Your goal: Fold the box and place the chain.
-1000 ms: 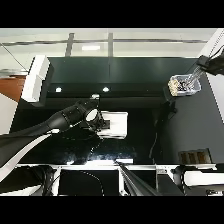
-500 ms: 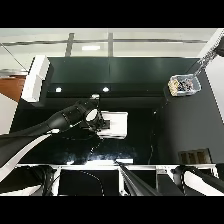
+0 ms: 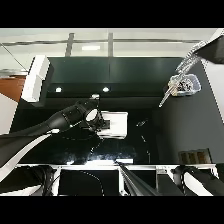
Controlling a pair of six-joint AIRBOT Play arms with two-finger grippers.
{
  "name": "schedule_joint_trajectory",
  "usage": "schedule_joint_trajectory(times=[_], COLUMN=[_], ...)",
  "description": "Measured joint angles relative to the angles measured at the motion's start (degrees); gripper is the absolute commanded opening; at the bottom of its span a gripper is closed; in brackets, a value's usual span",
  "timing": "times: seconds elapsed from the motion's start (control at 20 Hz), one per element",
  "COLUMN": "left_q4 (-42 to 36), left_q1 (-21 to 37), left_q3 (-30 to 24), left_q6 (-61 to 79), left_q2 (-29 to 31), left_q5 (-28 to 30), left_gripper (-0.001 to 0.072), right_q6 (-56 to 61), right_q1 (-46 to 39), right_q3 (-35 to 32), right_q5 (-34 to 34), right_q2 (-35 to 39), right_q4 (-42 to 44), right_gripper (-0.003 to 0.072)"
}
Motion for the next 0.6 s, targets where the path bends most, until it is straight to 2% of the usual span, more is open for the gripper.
schedule_joint_trajectory(times=[0.25,0.6], left_q4=[0.0,0.15], left_q1=[0.0,0.0], left_q3=[0.0,0.0], left_q6=[0.0,0.0], left_q2=[0.0,0.0], left_q5=[0.0,0.0], left_gripper=[0.0027,0.0027], right_q6=[1.42,4.9], right_q1=[13.53,28.79], right_q3=[-0.48,-2.51], right_q5=[2.03,-3.1], right_q2=[0.46,-0.66], right_q4=[1.49,0.87], right_gripper=[0.0037,0.0037])
